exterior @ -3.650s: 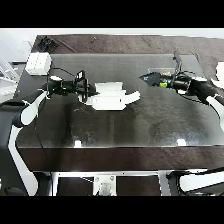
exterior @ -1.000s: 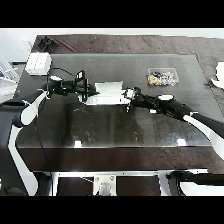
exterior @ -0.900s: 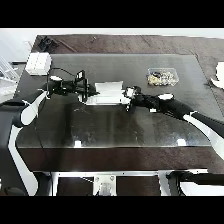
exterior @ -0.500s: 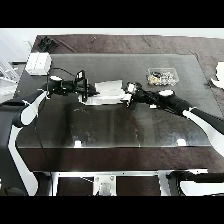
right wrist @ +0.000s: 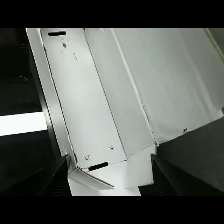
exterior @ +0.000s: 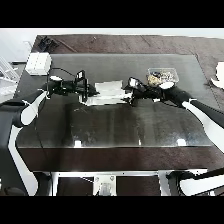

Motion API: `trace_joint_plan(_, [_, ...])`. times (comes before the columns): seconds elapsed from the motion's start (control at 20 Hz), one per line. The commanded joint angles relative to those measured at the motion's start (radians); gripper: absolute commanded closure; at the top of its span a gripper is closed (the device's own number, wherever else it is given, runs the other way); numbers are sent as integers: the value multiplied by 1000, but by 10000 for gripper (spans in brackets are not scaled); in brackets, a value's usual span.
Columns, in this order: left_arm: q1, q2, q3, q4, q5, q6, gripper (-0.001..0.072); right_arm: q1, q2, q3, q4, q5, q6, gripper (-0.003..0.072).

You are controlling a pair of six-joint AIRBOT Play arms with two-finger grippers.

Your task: Fold the box and place the chain.

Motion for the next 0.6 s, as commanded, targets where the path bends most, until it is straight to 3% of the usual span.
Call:
trace_joint_plan(0.0, [0,0,0,0,0,0,690,-11,-50,99,-159,108,129,90])
trace_joint_plan(0.55, [0,0,0,0,-1,0,690,-12,-85,176,-197,119,136,89])
